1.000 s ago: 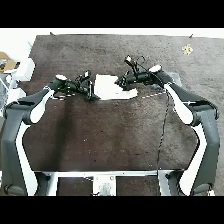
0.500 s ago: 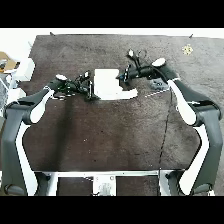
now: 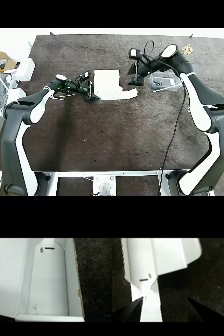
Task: Fold the box and place the chain.
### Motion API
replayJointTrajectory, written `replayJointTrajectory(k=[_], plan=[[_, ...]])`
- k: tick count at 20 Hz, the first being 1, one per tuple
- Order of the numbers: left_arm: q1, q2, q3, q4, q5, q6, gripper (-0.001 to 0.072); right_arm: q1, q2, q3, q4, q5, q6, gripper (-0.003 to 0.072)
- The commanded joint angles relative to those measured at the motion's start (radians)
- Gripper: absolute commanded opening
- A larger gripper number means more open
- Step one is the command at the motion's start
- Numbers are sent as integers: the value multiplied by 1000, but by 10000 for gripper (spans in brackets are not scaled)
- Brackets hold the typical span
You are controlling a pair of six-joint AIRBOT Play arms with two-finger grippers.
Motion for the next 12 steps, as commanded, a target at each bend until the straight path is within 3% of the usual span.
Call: replayJointTrajectory(k=[1,9,10,12], plan=[[0,0,0,0,1,0,360,23,-25,-65,-115,-59,-63,584],[0,0,0,0,0,0,360,70,-74,-81,-29,-72,-58,553],[0,0,0,0,0,0,360,70,-74,-81,-11,-71,-50,430],[0,0,0,0,0,0,360,71,-77,-81,-3,-63,-29,425]])
